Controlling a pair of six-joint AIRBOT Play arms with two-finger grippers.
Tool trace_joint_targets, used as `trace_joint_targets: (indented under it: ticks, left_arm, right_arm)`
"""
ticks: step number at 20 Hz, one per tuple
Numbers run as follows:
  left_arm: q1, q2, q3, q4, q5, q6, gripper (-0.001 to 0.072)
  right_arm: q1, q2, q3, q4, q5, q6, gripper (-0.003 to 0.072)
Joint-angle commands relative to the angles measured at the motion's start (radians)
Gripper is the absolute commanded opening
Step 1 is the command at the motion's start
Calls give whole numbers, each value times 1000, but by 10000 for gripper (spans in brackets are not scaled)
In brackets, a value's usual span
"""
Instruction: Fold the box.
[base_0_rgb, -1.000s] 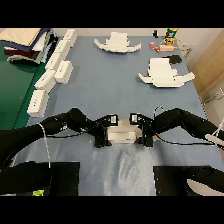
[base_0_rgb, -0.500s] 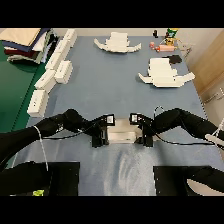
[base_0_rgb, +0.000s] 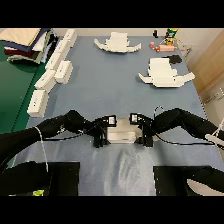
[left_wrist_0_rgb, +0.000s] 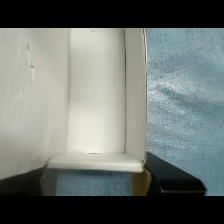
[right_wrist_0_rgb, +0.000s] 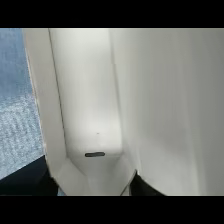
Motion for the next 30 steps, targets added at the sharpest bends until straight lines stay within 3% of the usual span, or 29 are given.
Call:
trace_joint_targets:
  ticks: [1,26,27,29,30]
  left_arm:
    - [-8,-6,-1,-10,-3,5,425]
    - [-8,-6,0,24,-49,5,422]
    - [-8,-6,0,24,-49,5,422]
    - [-8,-6,0,24,-49,5,422]
    - [-8,-6,0,24,-49,5,422]
  right_arm:
    - [0,-1,0,0,0,0,503]
    - [0,-1,0,1,0,1,503]
    - [0,0,0,0,0,1,523]
    - [0,6,2,-7,0,4,715]
    - [0,24,2,-26,1,26,716]
